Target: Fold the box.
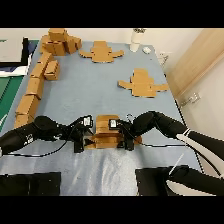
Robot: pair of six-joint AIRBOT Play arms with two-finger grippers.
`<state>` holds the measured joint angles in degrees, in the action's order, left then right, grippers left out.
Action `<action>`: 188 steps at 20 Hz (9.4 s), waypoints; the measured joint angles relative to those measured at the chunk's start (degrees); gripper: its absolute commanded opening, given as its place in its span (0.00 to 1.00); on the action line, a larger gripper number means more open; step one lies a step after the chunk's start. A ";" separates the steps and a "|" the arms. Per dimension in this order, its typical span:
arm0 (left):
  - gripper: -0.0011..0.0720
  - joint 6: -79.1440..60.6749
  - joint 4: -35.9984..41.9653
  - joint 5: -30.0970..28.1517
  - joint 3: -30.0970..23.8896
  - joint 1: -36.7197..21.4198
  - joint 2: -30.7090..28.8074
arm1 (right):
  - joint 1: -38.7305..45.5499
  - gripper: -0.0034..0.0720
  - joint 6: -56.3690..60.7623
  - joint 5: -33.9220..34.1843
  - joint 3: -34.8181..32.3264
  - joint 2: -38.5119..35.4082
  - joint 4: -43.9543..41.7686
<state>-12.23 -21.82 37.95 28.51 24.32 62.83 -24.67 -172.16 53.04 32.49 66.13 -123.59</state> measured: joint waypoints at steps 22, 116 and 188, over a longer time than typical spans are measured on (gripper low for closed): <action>0.38 -4.31 8.02 -1.36 0.00 3.04 3.37 | 0.00 0.71 0.02 0.00 0.00 0.00 0.00; 0.72 115.91 -27.71 -2.56 7.89 12.48 -1.77 | 0.00 0.71 0.02 0.00 0.00 0.00 0.11; 0.48 157.61 -70.84 29.00 39.71 30.95 26.80 | 0.00 0.71 0.02 0.00 0.00 0.00 0.39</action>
<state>145.38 -92.66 66.96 68.23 55.27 89.62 -24.67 -172.13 53.04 32.49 66.13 -123.20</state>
